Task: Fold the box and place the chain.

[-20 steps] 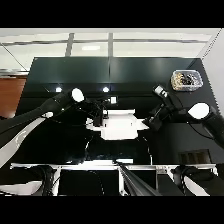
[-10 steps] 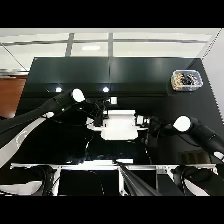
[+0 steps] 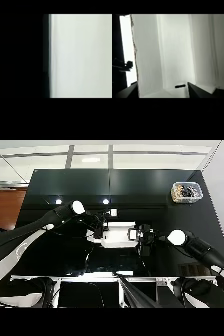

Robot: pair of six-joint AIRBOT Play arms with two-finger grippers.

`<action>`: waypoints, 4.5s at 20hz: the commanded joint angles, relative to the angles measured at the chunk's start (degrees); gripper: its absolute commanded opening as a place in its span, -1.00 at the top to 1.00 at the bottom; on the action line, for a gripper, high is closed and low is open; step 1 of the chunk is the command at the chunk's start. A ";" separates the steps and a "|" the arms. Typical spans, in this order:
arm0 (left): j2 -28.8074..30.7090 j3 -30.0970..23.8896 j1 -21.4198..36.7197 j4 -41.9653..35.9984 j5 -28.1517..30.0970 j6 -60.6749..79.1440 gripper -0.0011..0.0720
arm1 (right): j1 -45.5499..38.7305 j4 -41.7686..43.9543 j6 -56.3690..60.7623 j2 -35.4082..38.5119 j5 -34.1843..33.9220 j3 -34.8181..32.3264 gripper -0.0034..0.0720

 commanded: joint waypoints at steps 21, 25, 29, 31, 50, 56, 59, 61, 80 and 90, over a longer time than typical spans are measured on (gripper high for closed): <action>-0.02 -0.02 0.00 0.07 -1.33 0.04 0.88 | -9.51 18.60 -17.94 -4.28 0.17 1.62 -0.95; -0.02 -0.02 0.00 0.09 -1.09 0.04 0.88 | -11.04 18.45 -18.08 -4.28 0.46 1.60 -0.95; -0.02 -0.02 0.07 0.26 -0.90 0.07 0.88 | -10.56 17.70 -18.16 -4.28 0.33 1.55 -0.95; 0.00 -0.02 0.07 0.26 -0.92 0.07 0.88 | -10.58 16.94 -18.14 -4.28 0.35 1.55 -0.95; 0.00 -0.02 -0.02 0.17 -1.09 2.99 0.88 | -6.21 15.61 -20.52 -9.46 1.16 -0.11 -0.95; 0.00 -0.02 -0.02 0.00 -1.07 2.99 0.88 | -6.14 17.31 -20.52 -10.71 -0.98 -0.11 -0.95; 0.00 -0.02 -0.02 0.00 -1.07 2.97 0.88 | -6.14 17.29 -20.55 -12.44 -0.92 -0.11 -0.95; 0.00 -0.02 -0.02 0.00 -1.11 2.97 0.88 | -6.14 17.27 -20.50 -12.79 -0.85 0.13 -0.95; 2.40 0.37 0.24 1.64 -1.18 -3.10 -0.49 | -6.14 16.81 -20.24 -12.98 -0.74 0.35 -0.38; 21.29 0.52 9.31 23.45 -25.99 -32.20 0.89 | -6.10 16.59 -20.26 -12.98 -0.63 0.33 -0.17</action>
